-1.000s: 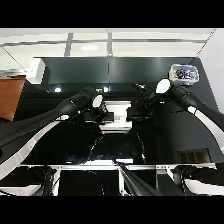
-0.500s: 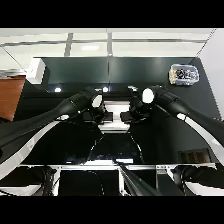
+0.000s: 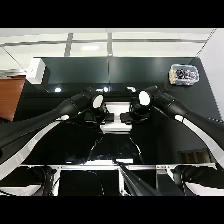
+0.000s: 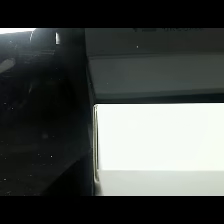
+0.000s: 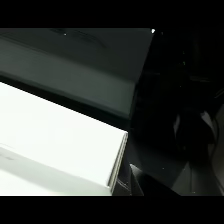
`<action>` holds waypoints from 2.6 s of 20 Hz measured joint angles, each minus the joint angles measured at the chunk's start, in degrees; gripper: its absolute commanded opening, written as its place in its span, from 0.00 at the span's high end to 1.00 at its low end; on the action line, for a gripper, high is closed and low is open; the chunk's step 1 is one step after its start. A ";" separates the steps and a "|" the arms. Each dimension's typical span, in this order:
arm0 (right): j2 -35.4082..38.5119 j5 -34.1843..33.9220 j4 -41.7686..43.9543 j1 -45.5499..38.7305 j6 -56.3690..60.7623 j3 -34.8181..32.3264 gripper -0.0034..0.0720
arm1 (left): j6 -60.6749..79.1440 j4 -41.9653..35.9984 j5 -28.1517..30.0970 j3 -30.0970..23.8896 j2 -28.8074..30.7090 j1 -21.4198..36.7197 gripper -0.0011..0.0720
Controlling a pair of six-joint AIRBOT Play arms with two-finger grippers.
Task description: Fold the box and place the chain.
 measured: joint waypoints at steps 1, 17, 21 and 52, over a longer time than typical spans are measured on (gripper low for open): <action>0.00 0.09 -0.46 0.35 0.52 0.09 0.48 | 0.02 0.02 -0.13 0.00 0.00 0.02 0.95; -3.61 2.05 -11.58 6.16 16.96 3.26 0.94 | -0.48 -0.26 -0.15 0.00 0.00 0.00 0.95; -3.74 2.99 -11.47 6.23 17.25 3.26 0.60 | 0.15 0.07 -0.02 0.00 -0.02 0.00 0.95; -1.79 3.85 -7.50 5.51 15.80 3.32 0.45 | 0.15 0.17 -0.11 0.00 0.00 0.02 0.95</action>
